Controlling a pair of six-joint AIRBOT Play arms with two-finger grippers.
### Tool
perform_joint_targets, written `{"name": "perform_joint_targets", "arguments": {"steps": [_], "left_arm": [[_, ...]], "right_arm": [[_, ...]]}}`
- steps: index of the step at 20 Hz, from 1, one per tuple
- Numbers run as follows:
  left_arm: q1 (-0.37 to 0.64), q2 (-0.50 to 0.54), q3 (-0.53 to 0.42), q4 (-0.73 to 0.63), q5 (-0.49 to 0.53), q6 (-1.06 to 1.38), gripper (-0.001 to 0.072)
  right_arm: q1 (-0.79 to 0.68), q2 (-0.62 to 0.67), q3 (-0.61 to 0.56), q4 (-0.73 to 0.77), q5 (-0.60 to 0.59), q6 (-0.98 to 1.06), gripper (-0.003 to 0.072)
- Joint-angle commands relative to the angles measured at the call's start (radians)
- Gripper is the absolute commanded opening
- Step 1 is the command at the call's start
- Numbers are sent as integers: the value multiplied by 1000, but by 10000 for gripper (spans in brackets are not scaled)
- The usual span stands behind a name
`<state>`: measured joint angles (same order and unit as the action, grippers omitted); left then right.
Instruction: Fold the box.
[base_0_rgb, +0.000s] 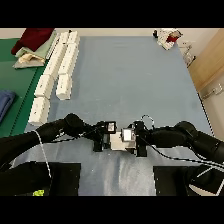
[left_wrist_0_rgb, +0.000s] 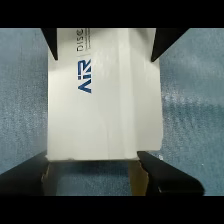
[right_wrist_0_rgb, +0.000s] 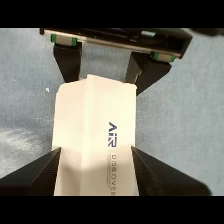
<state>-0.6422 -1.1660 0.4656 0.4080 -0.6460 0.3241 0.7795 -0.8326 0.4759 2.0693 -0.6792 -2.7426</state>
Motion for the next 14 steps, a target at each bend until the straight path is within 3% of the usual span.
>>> {"name": "perform_joint_targets", "arguments": {"steps": [1,2,3,14], "left_arm": [[0,0,0,0,0,0,469],[0,0,0,0,0,0,469],[0,0,0,0,0,0,469],[0,0,0,0,0,0,469]], "right_arm": [[0,-8,0,-48,16,-18,647],[0,-8,0,-51,16,-18,586],[2,-7,0,-50,16,-18,474],[26,62,1,-74,29,-13,470]]}}
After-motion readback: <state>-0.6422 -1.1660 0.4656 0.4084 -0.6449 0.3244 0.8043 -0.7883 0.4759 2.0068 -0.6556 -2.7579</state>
